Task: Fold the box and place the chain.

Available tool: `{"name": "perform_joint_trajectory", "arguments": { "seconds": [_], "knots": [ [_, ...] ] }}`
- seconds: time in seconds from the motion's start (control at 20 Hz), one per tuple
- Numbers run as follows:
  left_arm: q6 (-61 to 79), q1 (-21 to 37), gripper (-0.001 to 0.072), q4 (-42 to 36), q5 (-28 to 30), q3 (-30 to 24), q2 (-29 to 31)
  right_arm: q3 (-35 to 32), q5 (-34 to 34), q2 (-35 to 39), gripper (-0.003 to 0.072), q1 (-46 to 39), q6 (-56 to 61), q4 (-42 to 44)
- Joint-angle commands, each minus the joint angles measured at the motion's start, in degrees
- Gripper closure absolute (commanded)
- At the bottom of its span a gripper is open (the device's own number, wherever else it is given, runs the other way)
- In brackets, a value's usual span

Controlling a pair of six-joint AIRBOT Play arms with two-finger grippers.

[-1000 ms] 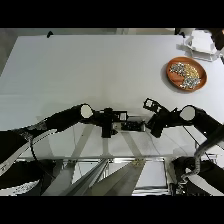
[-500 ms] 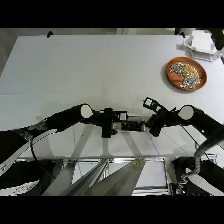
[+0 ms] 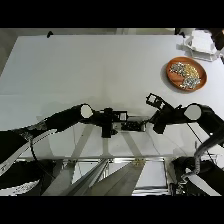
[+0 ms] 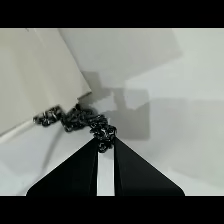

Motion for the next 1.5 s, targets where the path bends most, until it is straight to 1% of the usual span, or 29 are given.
{"name": "perform_joint_trajectory", "arguments": {
  "seconds": [0.0,0.15,0.2,0.3,0.4,0.5,0.6,0.8,0.95,1.05,1.2,1.3,1.45],
  "knots": [
    [0.0,0.0,0.0388,0.0,0.0,0.0,0.0,2.4,9.7,6.8,0.0679,0.0,4.1,-6.2],
    [0.0,0.0,0.0388,0.0,0.0,0.0,0.0,4.0,18.4,13.4,0.068,0.0,7.0,-6.1],
    [0.0,0.0,0.0388,0.0,0.0,0.0,0.0,4.8,20.3,15.7,0.068,0.0,8.4,-5.4],
    [0.0,0.0,0.0388,0.0,0.0,0.0,0.0,6.1,20.9,19.8,0.068,0.0,9.3,-2.4],
    [0.0,0.0,0.0388,0.0,0.0,0.0,0.0,6.9,19.4,23.2,0.068,0.0,10.2,3.1],
    [0.0,0.0,0.0388,0.0,0.0,0.0,0.0,7.1,18.1,24.9,0.068,0.0,10.2,8.9],
    [0.0,0.0,0.0388,0.0,0.0,0.0,0.0,7.1,16.7,24.8,0.068,0.0,10.2,13.4],
    [0.0,0.0,0.0388,0.0,0.0,0.0,0.0,7.1,9.7,24.8,0.068,0.0,9.7,20.9],
    [0.0,0.0,0.0388,0.0,0.0,0.0,0.0,7.1,7.9,24.7,0.0679,0.0,7.1,23.9],
    [0.0,0.0,0.0388,0.0,0.0,0.0,0.0,7.1,7.5,24.7,0.0679,0.0,7.1,24.7],
    [0.0,0.0,0.0388,0.0,0.0,0.0,0.0,7.1,7.0,24.5,0.0679,0.0,5.5,29.7],
    [0.0,0.0,0.0388,0.0,0.0,0.0,0.0,7.1,8.3,22.8,0.0679,0.0,5.5,29.1],
    [0.0,0.0,0.0388,0.0,0.0,0.0,0.0,7.0,11.5,17.7,0.0676,0.0,4.3,26.9]
  ]
}}
